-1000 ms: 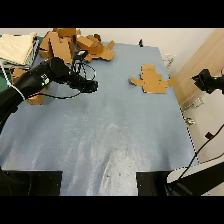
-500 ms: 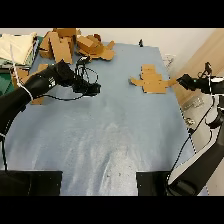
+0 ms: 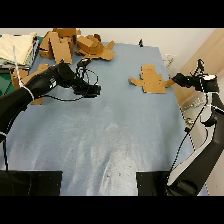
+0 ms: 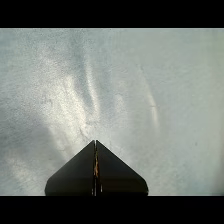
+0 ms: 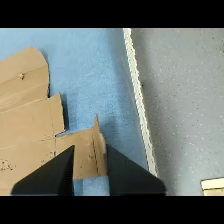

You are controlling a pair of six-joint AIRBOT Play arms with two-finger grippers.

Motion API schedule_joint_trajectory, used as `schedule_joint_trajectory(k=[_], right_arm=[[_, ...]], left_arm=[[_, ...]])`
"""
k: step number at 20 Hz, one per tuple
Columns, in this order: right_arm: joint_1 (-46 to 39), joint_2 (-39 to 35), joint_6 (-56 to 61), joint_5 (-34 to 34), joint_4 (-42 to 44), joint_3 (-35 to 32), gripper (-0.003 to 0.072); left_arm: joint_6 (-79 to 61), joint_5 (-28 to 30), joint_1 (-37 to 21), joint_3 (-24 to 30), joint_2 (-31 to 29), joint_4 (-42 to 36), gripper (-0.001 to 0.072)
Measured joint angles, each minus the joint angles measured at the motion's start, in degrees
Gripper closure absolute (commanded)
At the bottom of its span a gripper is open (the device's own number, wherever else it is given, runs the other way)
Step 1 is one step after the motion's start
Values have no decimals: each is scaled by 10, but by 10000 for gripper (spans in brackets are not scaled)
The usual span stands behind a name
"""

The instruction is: Fold the box.

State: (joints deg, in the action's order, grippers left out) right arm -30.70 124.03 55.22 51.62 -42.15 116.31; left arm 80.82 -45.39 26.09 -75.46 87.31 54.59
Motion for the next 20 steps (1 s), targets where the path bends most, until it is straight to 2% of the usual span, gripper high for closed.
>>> schedule_joint_trajectory(k=[1, 2, 3, 7, 13, 20], right_arm=[[1, 0, 0, 7, -7, 0, 418], [4, 0, -1, 15, -13, 0, 533], [6, 0, -1, 25, -18, 0, 682], [9, 0, -2, 63, -26, 0, 689], [23, -21, -9, 164, 28, -4, 692], [80, -108, -12, 238, 54, -81, 692]], left_arm=[[0, -1, 0, 0, 0, -6, 699], [0, -3, 0, 0, 0, -11, 699], [0, -4, 0, 0, 0, -18, 699], [0, -9, 0, 0, 0, -36, 699], [0, -15, 0, -1, 0, -47, 699], [-99, -36, 19, 0, -21, -50, 700]])
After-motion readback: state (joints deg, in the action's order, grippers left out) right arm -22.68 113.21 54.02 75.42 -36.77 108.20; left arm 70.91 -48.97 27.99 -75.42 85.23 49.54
